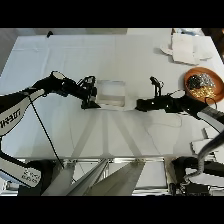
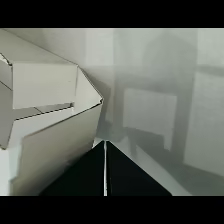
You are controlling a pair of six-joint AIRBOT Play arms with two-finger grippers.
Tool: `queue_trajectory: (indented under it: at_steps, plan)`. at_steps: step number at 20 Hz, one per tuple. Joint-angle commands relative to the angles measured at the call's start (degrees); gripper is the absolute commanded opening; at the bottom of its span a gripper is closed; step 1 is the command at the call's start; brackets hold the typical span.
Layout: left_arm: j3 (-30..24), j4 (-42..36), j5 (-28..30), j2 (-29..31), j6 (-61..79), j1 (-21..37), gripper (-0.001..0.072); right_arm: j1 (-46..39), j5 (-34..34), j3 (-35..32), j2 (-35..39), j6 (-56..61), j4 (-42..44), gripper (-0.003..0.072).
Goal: Fold the box and place the chain.
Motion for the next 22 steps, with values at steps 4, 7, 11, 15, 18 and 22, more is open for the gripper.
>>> queue_trajectory:
  at_steps: [4,7,11,15,18,22]
  plan:
    - [0.0,0.0,0.0,0.0,0.0,0.0,0.032,0.6,3.4,0.0,-0.1,-6.8,14.0,0.0008]
    - [0.0,0.0,0.0,0.0,0.0,0.0,0.032,0.6,4.5,0.0,-0.1,-9.2,16.8,0.0016]
    - [0.0,0.0,0.0,0.0,0.0,0.0,0.032,0.6,4.5,0.0,-0.1,-9.2,16.9,0.0175]
    - [0.0,0.0,0.0,0.0,0.0,0.0,0.032,0.6,4.5,0.0,-0.1,-9.5,17.1,0.0175]
    - [0.0,0.0,0.0,0.0,0.0,0.0,0.032,0.6,4.7,0.0,-0.1,-10.3,17.1,0.0175]
    - [0.0,0.0,0.0,0.0,0.0,0.0,0.032,0.6,3.9,0.0,-0.1,-10.3,17.1,0.0416]
